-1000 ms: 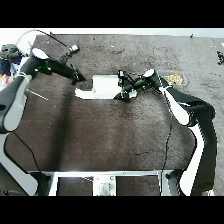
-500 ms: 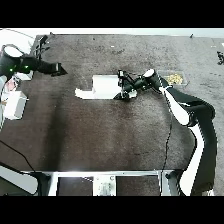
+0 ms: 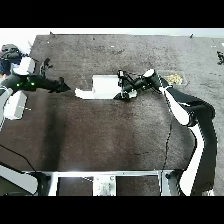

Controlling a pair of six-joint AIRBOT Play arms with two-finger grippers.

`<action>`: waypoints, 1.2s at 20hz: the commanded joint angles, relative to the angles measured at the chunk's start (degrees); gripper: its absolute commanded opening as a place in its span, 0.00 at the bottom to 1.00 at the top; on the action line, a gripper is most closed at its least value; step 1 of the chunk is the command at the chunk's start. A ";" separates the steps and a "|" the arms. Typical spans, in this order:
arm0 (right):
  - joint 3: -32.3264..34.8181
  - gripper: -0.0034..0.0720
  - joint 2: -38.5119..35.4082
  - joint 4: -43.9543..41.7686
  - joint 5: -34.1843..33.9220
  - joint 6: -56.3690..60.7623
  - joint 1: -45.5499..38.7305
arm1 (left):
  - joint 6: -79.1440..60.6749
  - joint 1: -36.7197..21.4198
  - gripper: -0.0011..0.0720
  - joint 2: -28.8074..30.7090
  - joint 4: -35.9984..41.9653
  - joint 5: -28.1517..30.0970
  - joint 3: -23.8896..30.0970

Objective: Fold the box and place the chain.

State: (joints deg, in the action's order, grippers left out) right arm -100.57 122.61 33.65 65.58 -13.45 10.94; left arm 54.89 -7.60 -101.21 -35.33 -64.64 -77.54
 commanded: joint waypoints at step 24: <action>0.00 0.66 -0.02 -0.02 0.02 0.00 0.07 | -1.57 6.84 0.59 -7.67 17.86 -1.03 1.70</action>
State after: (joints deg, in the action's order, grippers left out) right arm -100.57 122.61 33.63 65.58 -13.47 10.94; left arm 53.45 -0.97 -108.95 -19.99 -63.96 -75.75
